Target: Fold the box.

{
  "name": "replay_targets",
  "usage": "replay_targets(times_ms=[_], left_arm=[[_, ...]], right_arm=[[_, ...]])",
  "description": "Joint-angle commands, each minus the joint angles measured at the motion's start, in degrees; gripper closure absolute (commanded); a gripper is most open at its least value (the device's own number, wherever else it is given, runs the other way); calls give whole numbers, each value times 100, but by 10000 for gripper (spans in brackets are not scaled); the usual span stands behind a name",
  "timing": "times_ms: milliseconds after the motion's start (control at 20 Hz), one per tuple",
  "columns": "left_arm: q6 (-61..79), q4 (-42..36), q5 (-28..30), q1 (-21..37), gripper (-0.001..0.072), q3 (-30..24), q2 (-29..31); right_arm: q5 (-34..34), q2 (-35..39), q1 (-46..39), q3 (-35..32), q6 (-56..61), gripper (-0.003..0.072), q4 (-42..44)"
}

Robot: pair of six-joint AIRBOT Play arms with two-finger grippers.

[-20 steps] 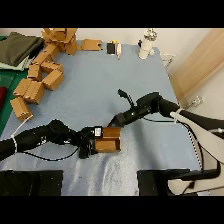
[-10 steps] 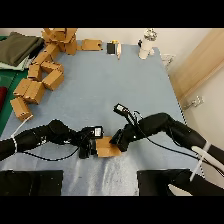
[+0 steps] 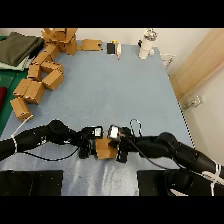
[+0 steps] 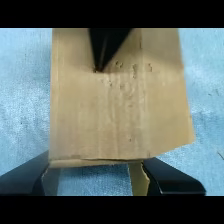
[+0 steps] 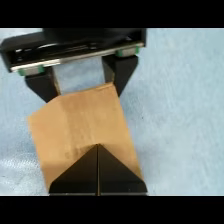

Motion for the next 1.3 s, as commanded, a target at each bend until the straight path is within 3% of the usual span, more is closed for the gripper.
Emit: replay_targets(times_ms=[0,150,250,300,500,550,600,1250], left_arm=[[0,0,2,2,246,2,0],[0,0,2,2,246,2,0],[0,0,-2,2,246,2,0],[0,0,0,2,246,2,0],[0,0,2,2,246,2,0],[0,0,0,2,246,2,0],[0,0,0,2,246,2,0],[0,0,2,2,246,2,0]], right_arm=[[656,306,603,-361,9,683,-645],[684,341,702,-361,0,650,-1263],[695,398,702,-361,0,351,-1344],[693,402,702,-361,-2,275,-1349],[697,402,697,-361,-2,273,-1364],[697,402,697,-361,-2,258,-1364],[693,400,697,-361,-4,181,-1373],[713,376,944,-367,463,179,-2048]])
